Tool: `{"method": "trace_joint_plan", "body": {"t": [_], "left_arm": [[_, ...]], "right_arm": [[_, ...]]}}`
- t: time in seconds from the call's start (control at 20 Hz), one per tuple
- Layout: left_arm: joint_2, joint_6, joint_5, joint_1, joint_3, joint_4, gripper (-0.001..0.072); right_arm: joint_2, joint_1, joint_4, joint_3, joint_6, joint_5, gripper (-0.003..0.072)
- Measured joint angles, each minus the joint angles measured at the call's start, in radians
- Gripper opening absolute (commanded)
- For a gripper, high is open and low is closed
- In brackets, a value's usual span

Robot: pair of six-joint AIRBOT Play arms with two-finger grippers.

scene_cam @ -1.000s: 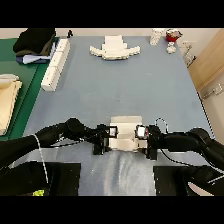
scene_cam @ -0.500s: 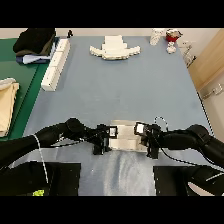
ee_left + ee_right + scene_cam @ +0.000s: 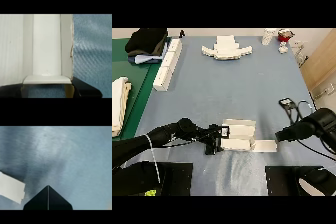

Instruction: Fold the box.

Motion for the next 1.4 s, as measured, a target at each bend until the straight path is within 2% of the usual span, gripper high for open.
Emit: {"method": "trace_joint_plan", "body": {"t": [0.25, 0.4, 0.8, 1.1, 1.25, 1.3, 1.35, 1.4], "left_arm": [[0.000, 0.000, 0.000, 0.000, 0.000, 0.000, 0.0530], [0.000, 0.000, 0.000, 0.000, 0.000, 0.000, 0.0530], [0.000, 0.000, 0.000, 0.000, 0.000, 0.000, 0.0530], [0.000, -0.001, 0.000, 0.000, 0.000, 0.000, 0.0530], [0.000, -0.001, 0.000, 0.000, 0.000, 0.000, 0.0530], [0.000, -0.001, 0.000, 0.000, 0.000, 0.000, 0.0530], [0.000, -0.001, 0.000, 0.000, 0.000, 0.000, 0.0530], [0.000, -0.001, 0.000, 0.000, 0.000, 0.000, 0.0530]], "right_arm": [[-0.054, -0.353, 0.334, -0.035, -0.065, -0.027, 0.0005], [-0.092, -0.468, 0.497, -0.082, -0.125, -0.029, 0.0005], [-0.124, -0.533, 0.726, -0.168, -0.219, -0.013, 0.0005], [-0.127, -0.462, 0.804, -0.178, -0.267, 0.041, 0.0006], [-0.127, -0.403, 0.817, -0.176, -0.273, 0.062, 0.0107], [-0.127, -0.388, 0.821, -0.172, -0.274, 0.062, 0.0167], [-0.127, -0.377, 0.822, -0.165, -0.275, 0.061, 0.0304], [-0.127, -0.370, 0.823, -0.156, -0.276, 0.058, 0.0339]]}}
